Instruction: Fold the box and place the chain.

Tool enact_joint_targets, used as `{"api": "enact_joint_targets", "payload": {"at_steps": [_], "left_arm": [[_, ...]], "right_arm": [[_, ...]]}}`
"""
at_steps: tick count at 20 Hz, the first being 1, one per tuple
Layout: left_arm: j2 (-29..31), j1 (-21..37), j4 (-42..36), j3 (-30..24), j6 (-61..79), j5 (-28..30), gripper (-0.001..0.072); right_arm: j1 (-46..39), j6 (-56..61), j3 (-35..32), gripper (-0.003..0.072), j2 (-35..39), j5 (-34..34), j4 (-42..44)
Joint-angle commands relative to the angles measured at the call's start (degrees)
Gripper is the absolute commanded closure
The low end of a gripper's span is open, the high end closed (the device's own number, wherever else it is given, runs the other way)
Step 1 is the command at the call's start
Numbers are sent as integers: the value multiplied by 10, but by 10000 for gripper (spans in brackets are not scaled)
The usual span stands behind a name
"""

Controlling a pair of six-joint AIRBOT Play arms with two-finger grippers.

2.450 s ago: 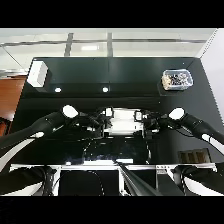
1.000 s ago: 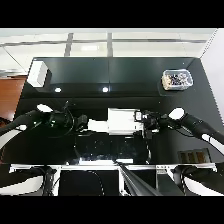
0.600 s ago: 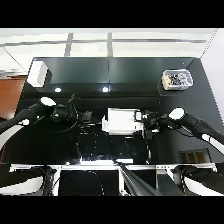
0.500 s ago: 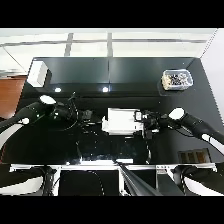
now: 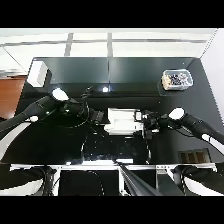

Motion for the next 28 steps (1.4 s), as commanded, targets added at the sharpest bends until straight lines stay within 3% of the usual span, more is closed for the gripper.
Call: {"api": "enact_joint_targets", "payload": {"at_steps": [1,8,10,13,18,28], "left_arm": [[0,-32,60,28,-82,18,210],[0,-42,76,34,-130,37,228],[0,-44,77,34,-140,39,310],[0,-64,79,34,-152,63,314],[0,-100,208,49,-258,82,313],[-3,-148,293,50,-362,96,314]], "right_arm": [[0,0,0,450,0,0,0],[0,0,0,450,0,0,0],[0,0,0,450,0,0,0],[0,0,0,450,0,0,0],[0,0,0,450,0,0,0],[0,0,0,449,0,0,0]]}}
